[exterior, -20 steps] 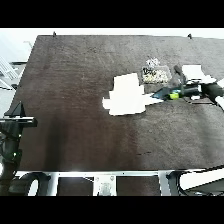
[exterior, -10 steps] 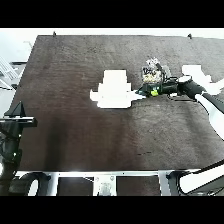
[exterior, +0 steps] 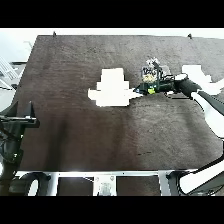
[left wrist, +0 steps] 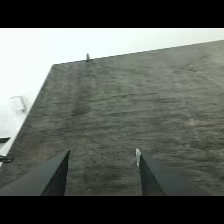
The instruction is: Fold the box and place the chain.
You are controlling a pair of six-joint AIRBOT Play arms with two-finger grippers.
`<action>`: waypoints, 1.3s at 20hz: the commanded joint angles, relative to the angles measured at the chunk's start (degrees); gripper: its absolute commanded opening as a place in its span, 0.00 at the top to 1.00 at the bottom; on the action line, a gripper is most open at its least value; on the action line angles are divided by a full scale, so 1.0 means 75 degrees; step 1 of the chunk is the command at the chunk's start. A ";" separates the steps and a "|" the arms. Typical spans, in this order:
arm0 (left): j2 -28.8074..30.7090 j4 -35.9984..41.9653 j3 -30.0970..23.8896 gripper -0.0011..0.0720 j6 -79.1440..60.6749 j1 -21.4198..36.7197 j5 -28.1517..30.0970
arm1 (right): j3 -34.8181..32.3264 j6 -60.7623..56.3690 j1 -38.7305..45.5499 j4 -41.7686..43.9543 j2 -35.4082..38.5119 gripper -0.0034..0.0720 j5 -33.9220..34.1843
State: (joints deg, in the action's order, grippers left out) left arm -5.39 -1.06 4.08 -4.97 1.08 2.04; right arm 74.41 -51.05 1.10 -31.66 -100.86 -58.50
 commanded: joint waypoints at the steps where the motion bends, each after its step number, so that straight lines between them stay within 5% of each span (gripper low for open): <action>1: -0.0003 0.0026 0.0017 0.32 0.0627 0.0000 -0.0347 | 0.0029 0.0041 -0.0111 0.0000 -0.0032 0.95 0.0009; 5: -0.0962 0.0023 0.0580 0.33 0.1349 0.0003 -0.0481 | 0.0035 0.0076 -0.0122 -0.0006 -0.0035 0.95 0.0038; 13: -0.6356 -0.0178 0.3946 0.32 0.1405 0.0041 -0.3290 | 0.0117 0.0093 -0.0140 -0.0003 -0.0038 0.95 0.0085; 19: -1.0150 -0.3477 0.8131 0.32 0.4503 0.0038 -0.6301 | 0.0117 0.0090 -0.0140 -0.0003 -0.0038 0.95 0.0149; 23: -1.2351 -0.4546 1.1165 0.32 0.6132 0.0038 -0.8463 | 0.0117 0.0090 -0.0137 -0.0003 -0.0038 0.95 0.0207; 26: -1.3487 -0.5217 1.2901 0.32 0.7020 -0.0023 -0.9238 | 0.0114 0.0090 -0.0137 -0.0006 -0.0038 0.95 0.0289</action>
State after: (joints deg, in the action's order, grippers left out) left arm -97.34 -33.10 87.61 38.37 1.26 -57.69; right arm 75.22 -50.35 0.03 -31.70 -101.10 -57.01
